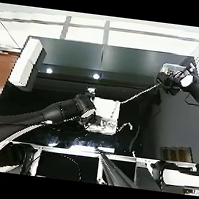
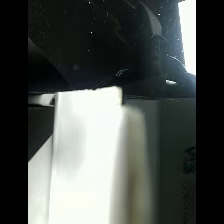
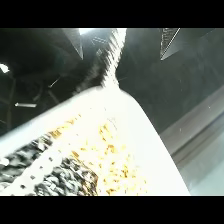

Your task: Fold the box and place the chain.

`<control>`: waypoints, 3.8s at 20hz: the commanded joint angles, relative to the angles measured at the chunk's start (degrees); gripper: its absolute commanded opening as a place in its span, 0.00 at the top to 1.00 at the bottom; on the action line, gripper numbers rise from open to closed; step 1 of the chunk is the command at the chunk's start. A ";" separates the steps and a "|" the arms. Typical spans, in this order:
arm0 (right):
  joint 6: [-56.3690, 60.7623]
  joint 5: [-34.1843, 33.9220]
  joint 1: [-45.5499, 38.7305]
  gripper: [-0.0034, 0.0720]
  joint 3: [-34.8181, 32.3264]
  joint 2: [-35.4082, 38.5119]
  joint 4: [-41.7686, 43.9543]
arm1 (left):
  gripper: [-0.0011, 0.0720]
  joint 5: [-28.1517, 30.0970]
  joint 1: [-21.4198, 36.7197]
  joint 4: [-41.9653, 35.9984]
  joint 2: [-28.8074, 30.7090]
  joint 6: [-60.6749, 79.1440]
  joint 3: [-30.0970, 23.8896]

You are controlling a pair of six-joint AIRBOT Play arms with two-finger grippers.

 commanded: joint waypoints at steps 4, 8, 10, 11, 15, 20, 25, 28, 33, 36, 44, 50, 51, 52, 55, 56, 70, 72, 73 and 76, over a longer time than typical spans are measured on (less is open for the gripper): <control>-0.11 2.14 -0.68 0.90 3.34 -3.54 1.57 | 0.94 0.00 0.04 0.28 -0.02 0.02 -0.02; -7.72 7.69 -0.79 0.90 3.45 1.31 1.64 | 0.94 0.00 0.04 0.63 -0.04 0.00 -0.02; -12.87 11.08 -1.57 0.90 3.48 6.38 1.66 | 0.94 0.00 0.04 0.66 -0.04 0.02 -0.02; -15.56 13.49 -2.38 0.90 3.48 9.62 1.73 | 0.94 0.00 0.04 0.66 -0.07 0.00 -0.02; -24.00 22.67 -5.25 0.90 3.48 24.96 1.86 | 0.94 -0.02 0.04 0.63 -0.07 0.02 -0.02; -27.85 37.00 -5.62 0.90 3.45 43.36 7.30 | 0.94 -0.04 0.04 0.63 -0.07 0.00 -0.02; -27.91 45.55 -3.98 0.90 3.26 52.74 11.96 | 0.94 -0.07 0.04 0.63 -0.07 0.00 -0.02; -27.76 50.10 -1.11 0.90 2.64 54.10 17.03 | 0.94 -0.07 0.04 0.63 -0.07 0.02 -0.02; -26.45 47.52 8.35 0.90 -6.29 54.42 22.82 | 0.94 -0.04 0.02 0.63 -0.07 0.00 -0.02; -24.92 37.33 15.50 0.90 -16.46 54.36 25.99 | 0.94 -0.04 0.02 0.63 -0.07 0.02 -0.02; -24.46 17.05 33.42 0.90 -25.53 45.79 33.11 | 0.94 -0.04 0.04 0.63 -0.07 0.02 -0.02; -23.17 16.41 34.10 0.48 -25.46 42.16 32.72 | 0.94 -0.07 0.04 0.63 -0.07 0.02 -0.02; -23.08 17.44 32.68 0.45 -25.46 42.23 32.57 | 0.94 -0.02 0.04 0.63 -0.07 0.00 -0.02; -23.47 19.02 30.49 0.45 -25.46 42.45 32.13 | 0.94 -0.02 0.04 0.66 -0.07 0.02 -0.02; -23.26 22.34 19.39 0.46 -25.46 44.54 23.98 | 0.94 -0.04 0.04 0.66 -0.07 0.02 -0.02; -22.34 22.25 15.30 0.46 -25.46 44.63 19.34 | 0.94 -0.07 0.04 0.63 -0.07 0.02 -0.02; -7.78 -1.33 -2.38 0.03 -2.58 1.38 8.68 | 0.94 -0.04 0.04 0.85 -0.07 0.02 -0.02; -7.76 1.31 -2.40 0.03 2.43 -3.43 8.70 | 0.94 -0.04 0.04 0.85 -0.07 0.02 -0.02; -7.76 1.90 -2.36 0.03 4.24 -4.90 8.87 | 0.94 -0.04 0.04 0.85 -0.07 0.02 -0.02; -7.80 1.16 -1.99 0.29 6.91 -6.34 9.29 | 0.94 -0.04 0.04 0.83 -0.07 0.02 -0.02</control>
